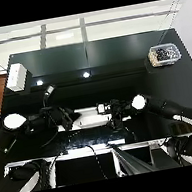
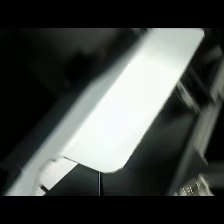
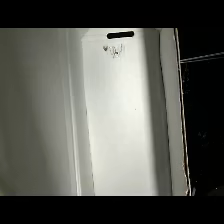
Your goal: Fold the box and place the chain.
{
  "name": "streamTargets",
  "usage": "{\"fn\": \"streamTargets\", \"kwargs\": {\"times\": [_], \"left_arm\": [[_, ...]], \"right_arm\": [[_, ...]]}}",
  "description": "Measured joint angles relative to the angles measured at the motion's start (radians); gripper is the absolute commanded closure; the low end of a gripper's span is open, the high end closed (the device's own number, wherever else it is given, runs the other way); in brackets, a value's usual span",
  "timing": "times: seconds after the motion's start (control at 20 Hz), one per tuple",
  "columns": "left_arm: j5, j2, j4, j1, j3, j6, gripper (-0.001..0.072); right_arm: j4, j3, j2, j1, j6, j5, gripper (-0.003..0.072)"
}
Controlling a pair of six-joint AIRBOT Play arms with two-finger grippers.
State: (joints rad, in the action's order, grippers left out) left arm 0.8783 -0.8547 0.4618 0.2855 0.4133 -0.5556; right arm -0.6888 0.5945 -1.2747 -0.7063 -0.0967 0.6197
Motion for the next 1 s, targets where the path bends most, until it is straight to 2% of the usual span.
{"fn": "streamTargets", "kwargs": {"times": [0.2, 0.4, 0.6, 0.8, 0.85, 0.95, 1.0], "left_arm": [[-0.180, -0.032, -0.097, 0.009, -0.020, 0.053, 0.0681], [-0.270, -0.117, -0.126, 0.052, -0.025, 0.071, 0.0681], [-0.290, -0.180, -0.127, 0.084, -0.026, 0.079, 0.0681], [-0.236, -0.145, -0.068, 0.036, -0.020, 0.080, 0.0672], [-0.198, -0.126, -0.040, 0.011, -0.018, 0.081, 0.0592], [-0.101, -0.075, 0.027, -0.049, -0.014, 0.082, 0.0328], [-0.056, -0.045, 0.070, -0.081, -0.013, 0.082, 0.0107]], "right_arm": [[0.003, 0.000, 0.000, 0.000, -0.002, -0.005, 0.0222], [0.003, 0.000, 0.000, 0.000, -0.001, -0.002, 0.0222], [0.001, 0.000, 0.000, 0.000, 0.000, 0.000, 0.0222], [0.000, 0.000, 0.000, 0.000, 0.001, 0.001, 0.0222], [0.000, 0.000, 0.000, 0.000, 0.001, 0.001, 0.0222], [-0.003, 0.000, 0.000, 0.000, 0.000, 0.001, 0.0222], [-0.003, 0.000, 0.000, 0.000, 0.000, 0.001, 0.0222]]}}
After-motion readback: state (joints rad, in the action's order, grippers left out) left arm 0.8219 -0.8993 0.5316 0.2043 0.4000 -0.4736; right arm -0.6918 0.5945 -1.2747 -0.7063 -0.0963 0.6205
